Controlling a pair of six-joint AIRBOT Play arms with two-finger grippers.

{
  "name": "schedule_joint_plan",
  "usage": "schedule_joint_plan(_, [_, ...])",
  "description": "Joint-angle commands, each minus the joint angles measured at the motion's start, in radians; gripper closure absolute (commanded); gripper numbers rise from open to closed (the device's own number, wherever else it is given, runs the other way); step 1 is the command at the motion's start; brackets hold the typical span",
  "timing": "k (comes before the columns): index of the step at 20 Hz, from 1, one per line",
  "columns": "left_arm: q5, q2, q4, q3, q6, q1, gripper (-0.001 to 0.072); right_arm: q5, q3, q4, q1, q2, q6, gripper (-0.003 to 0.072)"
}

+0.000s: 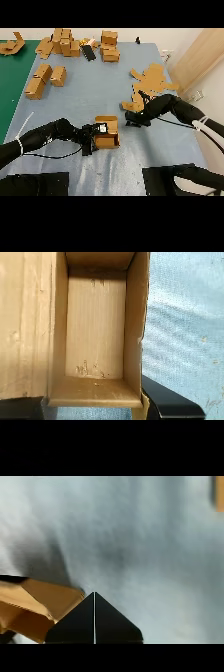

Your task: Fold the box.

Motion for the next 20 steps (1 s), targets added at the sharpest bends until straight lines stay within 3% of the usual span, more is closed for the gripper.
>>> schedule_joint_plan(1, [0.000, 0.001, 0.000, 0.000, 0.000, 0.001, 0.0293, -0.068, 0.051, 0.455, -0.194, -0.189, -0.566, 0.0681])
schedule_joint_plan(6, [0.001, 0.001, 0.000, 0.000, 0.000, 0.001, 0.0293, -0.142, 0.098, 0.609, -0.090, -0.317, -0.772, 0.0682])
schedule_joint_plan(14, [0.000, 0.001, 0.000, 0.000, 0.000, 0.001, 0.0294, -0.306, 0.087, 0.607, 0.031, -0.275, -0.938, 0.0682])
schedule_joint_plan(18, [0.000, 0.001, 0.000, 0.000, 0.000, 0.001, 0.0293, -0.272, -0.002, 0.564, 0.072, -0.149, -1.036, 0.0682])
schedule_joint_plan(20, [0.000, 0.001, 0.000, 0.000, 0.000, 0.001, 0.0294, -0.133, -0.078, 0.499, 0.134, -0.056, -1.034, 0.0681])
